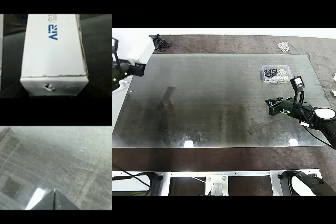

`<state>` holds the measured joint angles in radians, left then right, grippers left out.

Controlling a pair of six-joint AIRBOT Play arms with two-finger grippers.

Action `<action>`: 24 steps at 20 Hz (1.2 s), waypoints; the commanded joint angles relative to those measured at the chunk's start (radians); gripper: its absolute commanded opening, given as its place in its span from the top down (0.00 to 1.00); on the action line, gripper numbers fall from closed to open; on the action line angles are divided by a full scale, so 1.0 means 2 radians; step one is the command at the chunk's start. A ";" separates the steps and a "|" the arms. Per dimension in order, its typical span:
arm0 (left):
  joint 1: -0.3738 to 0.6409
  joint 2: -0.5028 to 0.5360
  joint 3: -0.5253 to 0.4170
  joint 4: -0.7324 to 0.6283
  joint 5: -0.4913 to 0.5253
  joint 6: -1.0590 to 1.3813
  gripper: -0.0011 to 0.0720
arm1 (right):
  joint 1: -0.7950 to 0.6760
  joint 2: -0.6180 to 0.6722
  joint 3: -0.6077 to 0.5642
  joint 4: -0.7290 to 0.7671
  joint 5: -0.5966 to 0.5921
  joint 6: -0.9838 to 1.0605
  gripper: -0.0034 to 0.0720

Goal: Fold the box and place the chain.

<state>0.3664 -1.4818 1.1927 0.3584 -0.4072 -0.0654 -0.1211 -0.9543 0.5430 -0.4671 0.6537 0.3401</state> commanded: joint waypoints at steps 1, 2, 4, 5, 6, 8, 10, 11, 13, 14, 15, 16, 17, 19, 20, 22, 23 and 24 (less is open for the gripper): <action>0.006 -0.032 -0.015 0.004 0.055 -0.002 0.96 | 0.000 -0.004 -0.001 0.003 0.000 0.000 0.94; 0.009 -0.045 -0.012 0.003 0.057 -0.002 0.96 | 0.000 -0.004 -0.001 0.003 0.000 0.000 0.94; 0.011 -0.064 0.009 0.001 0.056 -0.002 0.96 | 0.000 -0.004 -0.001 0.003 0.000 0.000 0.94; 0.011 -0.073 0.018 0.009 0.055 -0.002 0.96 | 0.000 -0.005 -0.001 0.003 0.000 0.000 0.94; 0.011 -0.079 0.024 0.021 0.052 -0.002 0.96 | 0.000 -0.006 -0.001 0.003 0.000 0.000 0.94; 0.011 -0.089 0.031 0.023 0.059 -0.002 0.96 | 0.000 -0.006 -0.002 0.003 -0.001 0.000 0.94; 0.011 -0.099 0.039 0.023 0.061 -0.002 0.96 | 0.000 -0.006 -0.002 0.003 -0.002 0.000 0.94; 0.011 -0.105 0.045 0.023 0.060 -0.002 0.96 | 0.000 -0.006 -0.002 0.003 -0.002 0.000 0.94; 0.011 -0.116 0.056 0.028 0.060 0.000 0.96 | 0.000 -0.006 -0.002 0.003 -0.002 0.000 0.94; 0.011 -0.124 0.062 0.028 0.065 0.001 0.96 | 0.000 -0.006 -0.002 0.003 -0.002 0.000 0.94; 0.011 -0.132 0.069 0.028 0.066 0.002 0.96 | 0.000 -0.006 -0.002 0.003 -0.002 0.000 0.94; 0.011 -0.141 0.076 0.028 0.064 0.002 0.96 | 0.000 -0.006 -0.002 0.003 -0.002 0.000 0.94; 0.011 -0.147 0.080 0.028 0.064 0.002 0.96 | 0.000 -0.006 -0.002 0.003 -0.002 0.000 0.94; 0.018 -0.160 0.086 0.027 0.060 -0.004 0.96 | 0.000 -0.006 -0.002 0.003 -0.002 0.000 0.94; 0.026 -0.164 0.086 0.022 0.057 -0.017 0.96 | 0.000 -0.006 -0.002 0.003 -0.002 0.000 0.94; 0.039 -0.168 0.089 0.004 0.046 -0.018 0.96 | 0.000 -0.006 -0.002 0.003 -0.002 0.000 0.94; 0.040 -0.168 0.092 0.005 0.043 -0.008 0.95 | 0.000 -0.006 -0.002 0.003 -0.002 0.000 0.94; 0.040 -0.168 0.093 0.005 0.042 0.012 0.89 | 0.000 -0.006 -0.002 0.003 -0.002 0.000 0.94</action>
<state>0.4305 -1.8046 1.3670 0.3832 -0.2996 -0.0837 -0.1211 -0.9649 0.5400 -0.4603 0.6498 0.3401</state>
